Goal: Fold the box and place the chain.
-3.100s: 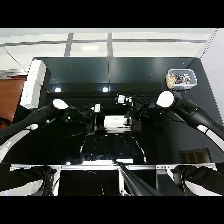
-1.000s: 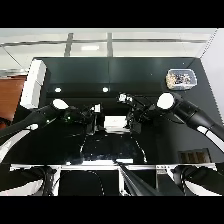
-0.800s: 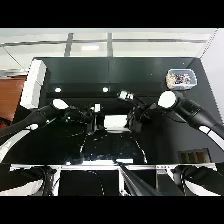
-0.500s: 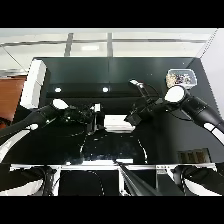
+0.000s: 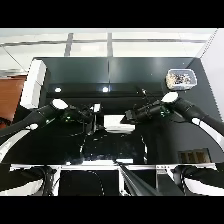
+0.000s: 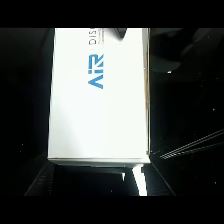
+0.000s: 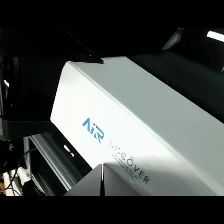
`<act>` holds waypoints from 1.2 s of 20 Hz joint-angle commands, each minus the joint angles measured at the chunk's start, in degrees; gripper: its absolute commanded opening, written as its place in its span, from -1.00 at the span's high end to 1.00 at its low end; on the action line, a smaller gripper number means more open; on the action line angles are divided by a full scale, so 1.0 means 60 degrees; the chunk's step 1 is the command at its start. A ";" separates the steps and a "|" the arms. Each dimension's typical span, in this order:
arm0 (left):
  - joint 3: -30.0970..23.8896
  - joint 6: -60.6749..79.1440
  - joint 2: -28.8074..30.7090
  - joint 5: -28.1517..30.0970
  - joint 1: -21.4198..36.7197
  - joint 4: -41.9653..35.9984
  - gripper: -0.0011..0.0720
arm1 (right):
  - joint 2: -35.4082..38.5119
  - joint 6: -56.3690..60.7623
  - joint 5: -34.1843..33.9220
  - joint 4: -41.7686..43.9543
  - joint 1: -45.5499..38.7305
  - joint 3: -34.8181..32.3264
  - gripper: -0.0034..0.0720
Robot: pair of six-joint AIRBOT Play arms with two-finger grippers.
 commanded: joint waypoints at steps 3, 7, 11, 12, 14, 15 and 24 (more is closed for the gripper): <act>0.0007 -0.0007 -0.0007 0.0029 -0.0007 -0.0022 0.19 | -0.0393 -0.0029 -0.0317 -0.0619 -0.0029 -0.0036 0.87; 0.0007 -0.0007 -0.0007 0.0029 -0.0007 -0.0022 0.19 | -0.0335 -0.0612 -0.0127 -0.0572 -0.0029 0.0011 0.87; 0.0007 -0.0124 -0.0004 0.0033 0.0007 -0.0044 0.23 | 0.0350 -0.0984 0.0750 -0.0769 -0.0310 0.0845 0.87; 0.0007 -0.0364 0.0004 0.0058 0.0015 -0.0055 0.24 | 0.0641 -0.0984 0.0805 -0.0922 -0.0525 0.1067 0.87; 0.0007 -0.0834 0.0069 0.0102 0.0007 -0.0062 0.07 | 0.1351 -0.0976 0.0823 -0.1268 -0.1129 0.1399 0.87; 0.0007 -0.0834 0.0168 0.0073 0.0011 -0.0022 -0.23 | 0.1694 -0.0965 0.0841 -0.1344 -0.1497 0.1472 0.87; 0.0277 -0.2532 0.2455 0.0106 -0.0200 0.0306 -0.99 | 0.3085 -0.0466 0.1789 -0.3151 -0.4444 0.1446 0.87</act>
